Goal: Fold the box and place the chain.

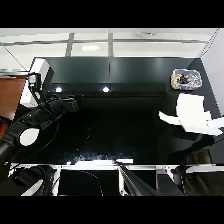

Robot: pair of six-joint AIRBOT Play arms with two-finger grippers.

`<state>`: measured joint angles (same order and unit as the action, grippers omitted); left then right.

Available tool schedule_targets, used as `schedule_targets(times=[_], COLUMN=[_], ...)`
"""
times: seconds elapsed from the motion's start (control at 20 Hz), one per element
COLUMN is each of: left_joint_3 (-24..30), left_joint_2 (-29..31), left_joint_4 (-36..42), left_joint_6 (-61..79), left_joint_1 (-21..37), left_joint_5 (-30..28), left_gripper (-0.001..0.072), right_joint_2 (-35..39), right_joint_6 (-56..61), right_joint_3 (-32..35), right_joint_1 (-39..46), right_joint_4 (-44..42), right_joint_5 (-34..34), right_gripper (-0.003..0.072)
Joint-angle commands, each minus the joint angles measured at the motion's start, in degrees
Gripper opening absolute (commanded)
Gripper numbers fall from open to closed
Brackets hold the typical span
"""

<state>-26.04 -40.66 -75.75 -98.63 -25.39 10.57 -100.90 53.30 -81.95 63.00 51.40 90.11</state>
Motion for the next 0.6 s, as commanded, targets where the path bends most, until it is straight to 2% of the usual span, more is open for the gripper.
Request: schedule_targets(times=[0.0,0.15,0.3,0.4,0.55], left_joint_3=[-0.04,-0.04,-0.04,-0.04,-0.04], left_joint_2=[0.00,0.00,0.00,0.00,0.00], left_joint_4=[-0.02,0.00,0.15,1.09,1.29], left_joint_6=[0.00,0.00,-0.02,0.00,0.02], left_joint_1=[0.02,0.02,0.02,0.02,0.02], left_joint_5=[-0.02,0.02,0.00,0.22,2.27], left_gripper=[0.0703,0.0702,0.0703,0.0702,0.0703], right_joint_2=[6.49,12.83,22.03,30.38,42.10], right_joint_6=[-1.11,-1.99,-0.15,-0.20,-2.23], right_joint_3=[9.29,18.08,27.98,37.05,49.66], right_joint_1=[-1.84,-6.97,-14.95,-21.66,-31.26], right_joint_4=[-4.02,-9.05,-11.13,-14.05,-28.30], right_joint_5=[-1.97,-3.28,-12.15,-19.21,-29.24], right_gripper=[0.0015,0.0014,0.0014,0.0014,0.0014])
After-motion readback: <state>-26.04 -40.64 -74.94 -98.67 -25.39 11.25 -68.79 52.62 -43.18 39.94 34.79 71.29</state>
